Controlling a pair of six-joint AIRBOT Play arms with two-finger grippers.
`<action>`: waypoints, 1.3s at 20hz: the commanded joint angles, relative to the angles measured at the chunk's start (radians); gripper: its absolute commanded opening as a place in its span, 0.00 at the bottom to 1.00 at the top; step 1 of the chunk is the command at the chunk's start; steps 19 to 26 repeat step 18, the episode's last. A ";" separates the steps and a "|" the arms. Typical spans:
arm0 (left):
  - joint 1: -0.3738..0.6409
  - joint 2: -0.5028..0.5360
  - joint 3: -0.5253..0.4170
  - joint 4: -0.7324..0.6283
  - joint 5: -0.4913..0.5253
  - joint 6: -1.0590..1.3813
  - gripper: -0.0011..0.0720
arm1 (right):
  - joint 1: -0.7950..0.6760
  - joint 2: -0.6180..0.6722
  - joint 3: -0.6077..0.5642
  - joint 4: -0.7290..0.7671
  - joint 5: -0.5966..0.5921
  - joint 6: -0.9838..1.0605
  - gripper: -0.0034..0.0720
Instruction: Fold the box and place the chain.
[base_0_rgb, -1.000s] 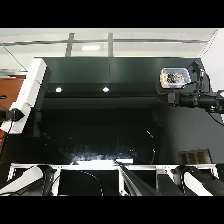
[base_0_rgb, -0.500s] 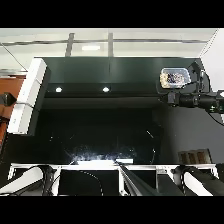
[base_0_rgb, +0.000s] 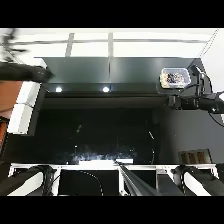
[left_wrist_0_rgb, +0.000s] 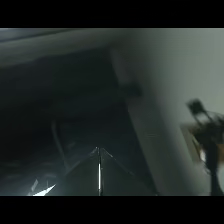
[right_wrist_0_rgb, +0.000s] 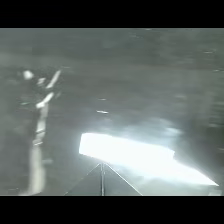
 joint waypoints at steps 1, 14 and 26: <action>-0.333 0.050 -0.235 0.092 0.375 -0.134 0.05 | 0.023 0.035 -0.009 -0.195 -0.117 0.076 0.07; -0.364 0.050 -0.396 0.087 0.474 -0.163 0.05 | 0.023 0.035 -0.012 -0.233 -0.132 0.071 0.07; -0.364 0.050 -0.396 0.087 0.474 -0.163 0.05 | 0.023 0.035 -0.012 -0.233 -0.132 0.071 0.07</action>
